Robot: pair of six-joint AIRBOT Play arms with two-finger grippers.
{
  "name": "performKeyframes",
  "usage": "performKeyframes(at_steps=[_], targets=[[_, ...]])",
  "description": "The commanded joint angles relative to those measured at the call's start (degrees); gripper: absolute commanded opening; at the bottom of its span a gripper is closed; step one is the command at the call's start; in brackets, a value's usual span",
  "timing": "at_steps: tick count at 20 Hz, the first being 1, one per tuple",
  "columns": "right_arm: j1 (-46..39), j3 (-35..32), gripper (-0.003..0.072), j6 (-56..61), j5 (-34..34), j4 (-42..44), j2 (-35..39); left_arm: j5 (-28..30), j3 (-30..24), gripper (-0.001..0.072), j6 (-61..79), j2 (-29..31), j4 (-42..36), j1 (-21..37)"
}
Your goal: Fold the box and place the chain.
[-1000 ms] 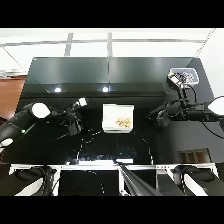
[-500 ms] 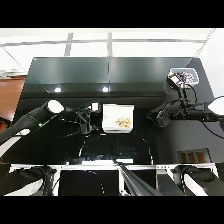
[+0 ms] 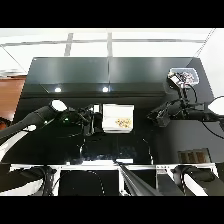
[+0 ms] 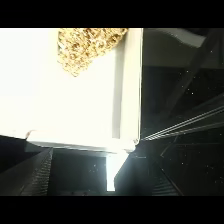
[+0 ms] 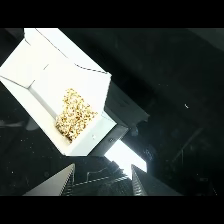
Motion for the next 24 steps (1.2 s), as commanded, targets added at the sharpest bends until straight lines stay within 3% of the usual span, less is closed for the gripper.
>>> performKeyframes(at_steps=[1,16,24], targets=[[0.0,0.02,0.0417,0.02,0.0,0.02,0.02,0.07,0.11,0.0697,0.52,-1.36,-0.72,0.02],[0.0,0.02,0.0417,0.02,-0.07,0.02,0.02,1.53,3.17,0.0698,1.11,-3.15,0.72,-0.04],[0.02,0.02,0.0417,0.02,-2.16,0.04,0.02,-2.12,4.35,0.0698,3.78,-4.0,0.24,-0.52]])
